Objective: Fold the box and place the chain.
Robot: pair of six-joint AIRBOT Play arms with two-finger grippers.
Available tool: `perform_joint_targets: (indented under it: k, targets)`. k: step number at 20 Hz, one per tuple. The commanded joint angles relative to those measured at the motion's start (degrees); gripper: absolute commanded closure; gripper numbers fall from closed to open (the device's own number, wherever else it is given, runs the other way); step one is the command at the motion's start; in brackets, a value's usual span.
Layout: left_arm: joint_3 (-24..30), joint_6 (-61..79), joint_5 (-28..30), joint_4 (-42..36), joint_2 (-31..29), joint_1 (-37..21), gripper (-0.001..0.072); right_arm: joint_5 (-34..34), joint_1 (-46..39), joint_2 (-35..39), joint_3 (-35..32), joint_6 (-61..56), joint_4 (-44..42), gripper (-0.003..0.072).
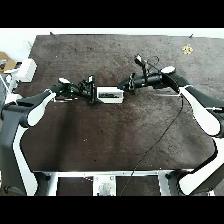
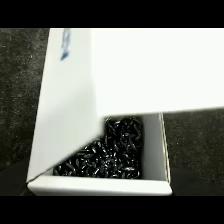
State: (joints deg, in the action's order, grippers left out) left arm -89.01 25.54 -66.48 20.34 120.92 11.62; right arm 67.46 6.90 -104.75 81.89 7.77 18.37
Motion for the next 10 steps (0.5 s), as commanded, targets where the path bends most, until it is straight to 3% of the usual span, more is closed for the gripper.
perform_joint_targets:
  k: [1, 2, 10]
  targets:
    - [0.0, 0.0, 0.0, 0.0, 0.0, 0.0, 0.0483, -2.4, 1.9, 0.7, -3.2, 8.8, -1.9, 0.0431]
    - [0.0, 0.0, 0.0, 0.0, 0.0, 0.0, 0.0483, -3.0, 2.6, 0.7, -3.2, 10.3, -1.9, 0.0284]
    - [0.0, 0.0, 0.0, 0.0, 0.0, 0.0, 0.0484, -5.8, 4.2, 0.3, -3.2, 16.3, -1.3, 0.0307]
